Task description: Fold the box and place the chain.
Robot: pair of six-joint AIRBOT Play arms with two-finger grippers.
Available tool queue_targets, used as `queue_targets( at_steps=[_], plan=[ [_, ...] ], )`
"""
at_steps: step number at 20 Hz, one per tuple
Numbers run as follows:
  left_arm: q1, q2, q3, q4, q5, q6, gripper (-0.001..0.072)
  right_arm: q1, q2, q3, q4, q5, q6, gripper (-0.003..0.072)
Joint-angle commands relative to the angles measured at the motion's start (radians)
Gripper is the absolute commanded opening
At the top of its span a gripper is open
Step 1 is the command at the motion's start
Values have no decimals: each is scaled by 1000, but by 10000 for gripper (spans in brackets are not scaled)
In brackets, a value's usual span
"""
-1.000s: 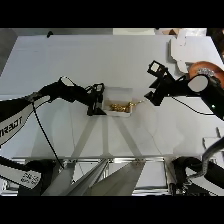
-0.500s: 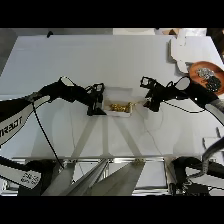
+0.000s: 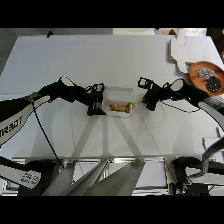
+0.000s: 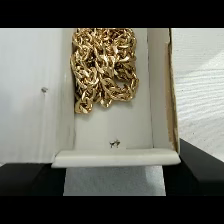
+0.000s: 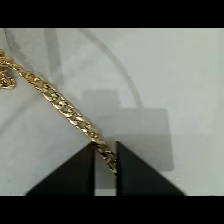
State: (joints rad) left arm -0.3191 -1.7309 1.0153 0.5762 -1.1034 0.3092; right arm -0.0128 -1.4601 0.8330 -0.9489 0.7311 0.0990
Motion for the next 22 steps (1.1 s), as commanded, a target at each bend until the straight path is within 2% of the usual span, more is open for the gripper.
queue_targets(
  at_steps=[1, 6, 13, 16, 20, 22],
  plan=[
    [0, -1, 0, 0, 0, 0, 380, 1, -12, -1, 13, 88, 2, 12],
    [0, -1, 0, 0, 0, 0, 380, 1, 32, -1, 14, 162, 9, 14],
    [0, -1, 0, 0, 0, 0, 380, 27, 250, -1, 26, 171, 148, 13],
    [0, -1, 0, 0, 0, 0, 380, 95, 325, 0, 118, 169, 166, 14],
    [0, -1, 0, 0, 0, 0, 380, 179, 347, 0, 323, 157, 162, 14],
    [0, 0, 0, 0, 0, 0, 380, 220, 347, 0, 391, 93, 162, 14]
  ],
)
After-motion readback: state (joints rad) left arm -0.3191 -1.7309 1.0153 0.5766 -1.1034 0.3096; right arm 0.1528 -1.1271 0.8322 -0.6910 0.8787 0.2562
